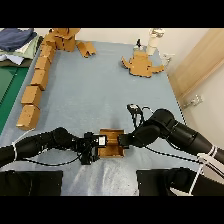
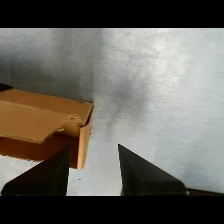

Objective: Fold the box.

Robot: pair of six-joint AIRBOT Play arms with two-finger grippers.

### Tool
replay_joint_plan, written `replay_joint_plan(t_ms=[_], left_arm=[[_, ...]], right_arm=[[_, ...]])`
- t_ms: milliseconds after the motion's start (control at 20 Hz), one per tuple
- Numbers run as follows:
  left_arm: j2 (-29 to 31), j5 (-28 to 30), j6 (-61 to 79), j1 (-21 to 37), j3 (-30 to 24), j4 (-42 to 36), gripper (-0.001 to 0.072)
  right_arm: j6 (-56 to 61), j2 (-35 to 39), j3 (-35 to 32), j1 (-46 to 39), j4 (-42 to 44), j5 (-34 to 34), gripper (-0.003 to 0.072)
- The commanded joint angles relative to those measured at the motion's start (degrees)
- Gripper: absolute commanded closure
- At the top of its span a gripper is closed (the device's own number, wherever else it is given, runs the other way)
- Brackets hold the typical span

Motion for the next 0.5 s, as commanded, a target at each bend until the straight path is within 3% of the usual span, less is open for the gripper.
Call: replay_joint_plan(t_ms=[0, 300, 400, 450], left_arm=[[0.0, 0.0, 0.0, 0.0, 0.0, 0.0, 0.0100], [0.0, 0.0, 0.0, 0.0, 0.0, 0.0, 0.0100], [0.0, 0.0, 0.0, 0.0, 0.0, 0.0, 0.0100], [0.0, 0.0, 0.0, 0.0, 0.0, 0.0, 0.0100]], right_arm=[[3.0, -1.0, -1.6, 0.5, 3.2, 2.3, 0.0239], [7.0, -5.3, -1.6, 4.7, 3.3, 3.7, 0.0250], [7.0, -7.5, -1.6, 5.3, 3.2, 4.1, 0.0322], [7.0, -8.3, -1.6, 5.5, 3.2, 4.3, 0.0324]])
